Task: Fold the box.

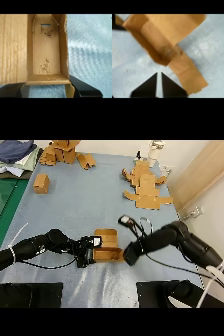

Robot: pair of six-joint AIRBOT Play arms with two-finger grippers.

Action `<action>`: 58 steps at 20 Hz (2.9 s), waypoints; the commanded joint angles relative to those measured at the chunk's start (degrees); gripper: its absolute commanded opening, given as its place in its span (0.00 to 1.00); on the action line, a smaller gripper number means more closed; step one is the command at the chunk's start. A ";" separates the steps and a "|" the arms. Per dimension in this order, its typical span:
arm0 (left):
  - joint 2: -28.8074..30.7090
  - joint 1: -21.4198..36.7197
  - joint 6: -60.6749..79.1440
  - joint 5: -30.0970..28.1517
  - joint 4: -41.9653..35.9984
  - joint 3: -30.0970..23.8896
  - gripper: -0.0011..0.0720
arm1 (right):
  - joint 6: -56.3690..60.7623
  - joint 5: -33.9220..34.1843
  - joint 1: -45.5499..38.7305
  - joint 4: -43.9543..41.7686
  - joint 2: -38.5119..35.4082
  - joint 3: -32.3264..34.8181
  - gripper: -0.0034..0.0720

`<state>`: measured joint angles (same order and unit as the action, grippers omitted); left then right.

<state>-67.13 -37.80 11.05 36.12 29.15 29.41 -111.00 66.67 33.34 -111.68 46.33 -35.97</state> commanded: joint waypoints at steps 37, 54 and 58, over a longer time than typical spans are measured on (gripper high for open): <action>0.00 -0.02 0.00 -0.02 0.00 0.00 0.66 | -48.48 -29.11 4.63 -11.67 8.59 9.62 0.63; 0.00 -0.02 0.00 0.00 0.00 0.00 0.66 | 34.88 -5.18 -11.26 28.00 1.22 7.67 0.05; 0.00 -0.02 0.00 0.00 0.00 0.00 0.66 | 26.64 -12.37 -11.54 8.52 5.11 10.84 0.05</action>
<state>-67.13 -37.80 11.03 36.10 29.12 29.41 -80.79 58.19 23.07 -89.56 49.21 -27.05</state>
